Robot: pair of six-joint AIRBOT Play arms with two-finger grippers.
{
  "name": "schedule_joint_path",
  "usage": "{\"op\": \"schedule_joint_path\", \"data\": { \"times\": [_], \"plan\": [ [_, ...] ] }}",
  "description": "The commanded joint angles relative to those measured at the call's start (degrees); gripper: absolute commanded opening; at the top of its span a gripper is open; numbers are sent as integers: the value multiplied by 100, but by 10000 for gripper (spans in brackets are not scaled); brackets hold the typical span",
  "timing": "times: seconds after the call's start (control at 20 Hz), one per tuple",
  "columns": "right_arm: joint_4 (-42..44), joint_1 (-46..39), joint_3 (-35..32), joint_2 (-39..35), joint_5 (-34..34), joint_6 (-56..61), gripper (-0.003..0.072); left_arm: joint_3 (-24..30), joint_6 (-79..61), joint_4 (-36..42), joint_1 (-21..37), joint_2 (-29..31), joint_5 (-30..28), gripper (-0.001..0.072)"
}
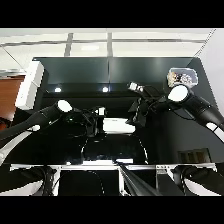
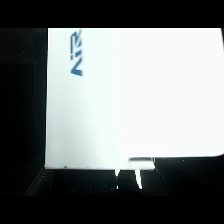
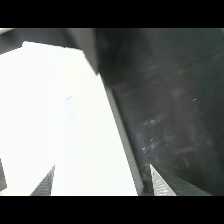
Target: Fold the box and place the chain.
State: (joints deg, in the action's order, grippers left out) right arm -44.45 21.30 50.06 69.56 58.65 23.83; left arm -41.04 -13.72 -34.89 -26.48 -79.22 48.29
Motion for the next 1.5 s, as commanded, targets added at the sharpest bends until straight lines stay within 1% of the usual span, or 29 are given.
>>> {"op": "schedule_joint_path", "data": {
  "times": [0.0, 0.1, 0.3, 0.4, 0.5, 0.7, 0.8, 0.85, 0.95, 1.0, 1.05, 1.45],
  "plan": [
    [-511, 260, 11, 13, -149, -122, 709, 0, 4, 4, -7, -4, 20, 482],
    [-507, 315, 11, 13, -184, -122, 709, 0, 4, 2, -7, -4, 20, 482],
    [-363, 387, 11, 0, 356, -118, 709, 0, 4, 2, -7, -4, 17, 482],
    [-358, 448, 11, 0, 501, -114, 709, 0, 4, 2, -7, -4, 17, 482],
    [-463, 518, 11, 0, 402, -116, 709, 0, 4, 2, -7, -4, 17, 482],
    [-649, 538, 11, 0, -105, -74, 708, 0, 4, 2, -7, -4, 17, 482],
    [-640, 538, 11, 0, -101, 9, 464, 0, 4, 2, -4, -7, 17, 483],
    [-640, 535, 11, 0, -70, 166, 421, 0, 4, 2, -7, -7, 17, 483],
    [-643, 535, 11, -2, 55, 278, 396, 0, 4, 2, -7, -7, 17, 482],
    [-643, 535, 17, -2, 107, 313, 320, 0, 4, 2, -7, -7, 17, 482],
    [-640, 535, 33, -7, 133, 367, 311, 0, 4, 2, -7, -7, 17, 482],
    [-678, 535, 190, -11, 66, 470, 311, 0, 7, 2, -7, -7, 20, 483]
  ]
}}
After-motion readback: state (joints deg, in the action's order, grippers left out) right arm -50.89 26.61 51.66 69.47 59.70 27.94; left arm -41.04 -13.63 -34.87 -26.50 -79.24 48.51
